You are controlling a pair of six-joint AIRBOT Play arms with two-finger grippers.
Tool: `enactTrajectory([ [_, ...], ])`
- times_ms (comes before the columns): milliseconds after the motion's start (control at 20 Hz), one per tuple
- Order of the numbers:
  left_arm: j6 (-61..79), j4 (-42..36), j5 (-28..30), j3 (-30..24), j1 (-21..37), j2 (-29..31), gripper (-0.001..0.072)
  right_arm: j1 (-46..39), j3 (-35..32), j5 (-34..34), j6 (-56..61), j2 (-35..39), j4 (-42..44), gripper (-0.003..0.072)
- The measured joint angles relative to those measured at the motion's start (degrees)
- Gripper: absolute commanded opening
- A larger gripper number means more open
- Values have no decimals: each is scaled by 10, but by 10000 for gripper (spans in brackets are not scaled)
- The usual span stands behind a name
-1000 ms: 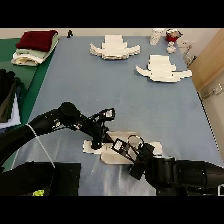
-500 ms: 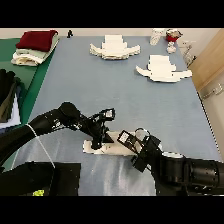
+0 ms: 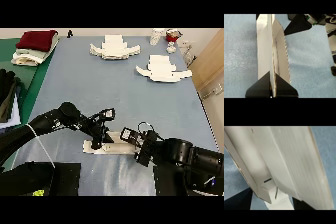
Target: Fold the box.
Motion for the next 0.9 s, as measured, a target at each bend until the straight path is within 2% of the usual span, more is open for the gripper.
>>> enactTrajectory([
  [200, 0, 0, 0, 0, 0, 0, 15, -98, -38, 67, -223, 24, 130, 720],
  [500, 0, 0, 0, 0, 0, 0, 15, -232, -64, 83, -519, 29, 323, 720],
  [700, 0, 0, 1, 0, 0, 0, 15, -267, -68, 78, -592, 21, 370, 720],
  [900, 0, 0, 0, 0, 0, 0, 15, -276, -68, 72, -615, 19, 386, 720],
])
